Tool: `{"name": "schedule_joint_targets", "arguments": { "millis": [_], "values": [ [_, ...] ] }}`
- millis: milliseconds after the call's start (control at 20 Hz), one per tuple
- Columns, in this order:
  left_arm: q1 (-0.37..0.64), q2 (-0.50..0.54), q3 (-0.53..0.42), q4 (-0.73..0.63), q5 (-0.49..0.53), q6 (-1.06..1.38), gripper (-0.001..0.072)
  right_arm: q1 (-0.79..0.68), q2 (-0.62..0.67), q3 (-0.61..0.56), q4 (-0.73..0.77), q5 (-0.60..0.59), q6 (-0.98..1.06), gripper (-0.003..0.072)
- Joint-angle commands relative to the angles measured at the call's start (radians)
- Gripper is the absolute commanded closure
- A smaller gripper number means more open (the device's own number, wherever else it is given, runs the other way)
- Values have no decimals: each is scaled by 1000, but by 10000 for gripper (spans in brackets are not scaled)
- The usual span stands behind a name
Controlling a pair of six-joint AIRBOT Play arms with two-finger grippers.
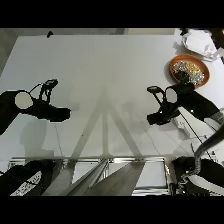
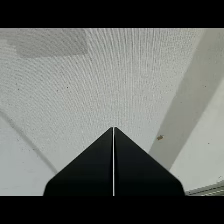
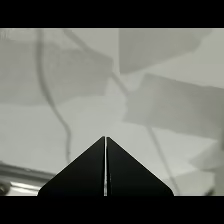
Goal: Fold the box and place the chain.
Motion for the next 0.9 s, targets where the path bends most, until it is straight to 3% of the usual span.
{"name": "schedule_joint_targets", "arguments": {
  "millis": [0, 200, 400, 450, 500, 550, 650, 850],
  "values": [
    [-1, -1, 0, 0, 0, 0, 698, -39, 1, 115, -124, 137, -45, 667],
    [-1, -1, 0, 0, 0, 0, 698, -327, 1, 277, -161, 144, -136, 667],
    [-1, -1, 0, 0, 0, 0, 698, -731, -5, 396, -225, -24, -254, 662],
    [-1, -1, 0, 0, 0, 0, 698, -797, -16, 411, -229, -79, -306, 614],
    [-1, -1, 0, 0, 0, 0, 698, -858, -36, 427, -242, -110, -331, 384],
    [-1, -1, 0, 0, 1, 0, 698, -903, -67, 443, -259, -112, -333, 298],
    [-1, -1, 0, 0, 0, 0, 698, -979, -134, 449, -277, -121, -385, 227],
    [-1, -1, 0, 0, 0, 0, 698, -1049, -294, 449, -267, -79, -542, 208]
  ]
}}
